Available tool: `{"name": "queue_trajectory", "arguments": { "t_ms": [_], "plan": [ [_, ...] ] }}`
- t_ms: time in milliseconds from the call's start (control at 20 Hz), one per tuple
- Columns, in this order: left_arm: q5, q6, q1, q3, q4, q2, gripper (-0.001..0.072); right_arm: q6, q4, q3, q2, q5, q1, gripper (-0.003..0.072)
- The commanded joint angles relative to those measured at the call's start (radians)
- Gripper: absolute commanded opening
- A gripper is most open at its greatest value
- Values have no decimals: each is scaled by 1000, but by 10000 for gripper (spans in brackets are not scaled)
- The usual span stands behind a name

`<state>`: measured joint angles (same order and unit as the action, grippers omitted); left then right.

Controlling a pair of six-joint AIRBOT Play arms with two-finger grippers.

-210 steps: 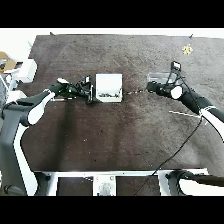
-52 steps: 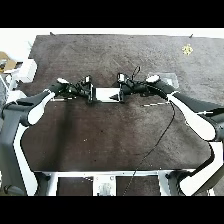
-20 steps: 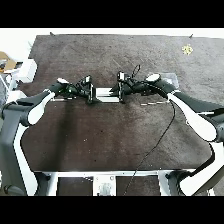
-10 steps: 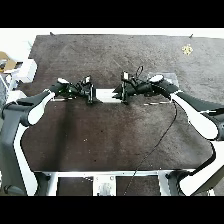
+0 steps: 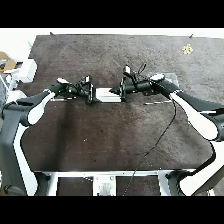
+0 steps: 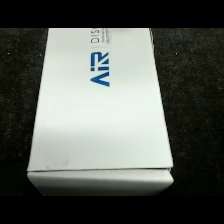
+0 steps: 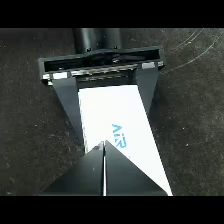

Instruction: Fold the box and place the chain.

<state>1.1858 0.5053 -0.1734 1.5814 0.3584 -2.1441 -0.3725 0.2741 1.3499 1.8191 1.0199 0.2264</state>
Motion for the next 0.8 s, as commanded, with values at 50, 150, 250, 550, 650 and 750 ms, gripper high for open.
{"name": "queue_trajectory", "arguments": {
  "t_ms": [50,150,250,550,650,750],
  "plan": [
    [0,0,0,1,0,1,292,72,161,1,3,-117,35,19],
    [0,0,0,1,0,1,292,120,212,1,3,-168,45,19],
    [0,0,0,1,0,1,292,132,249,1,3,-171,45,19],
    [0,0,0,1,0,1,292,134,285,1,3,-168,45,19],
    [0,0,0,1,0,1,292,129,274,2,-1,-172,45,17],
    [0,0,0,1,0,1,292,126,201,2,-32,-172,38,3]
  ]
}}
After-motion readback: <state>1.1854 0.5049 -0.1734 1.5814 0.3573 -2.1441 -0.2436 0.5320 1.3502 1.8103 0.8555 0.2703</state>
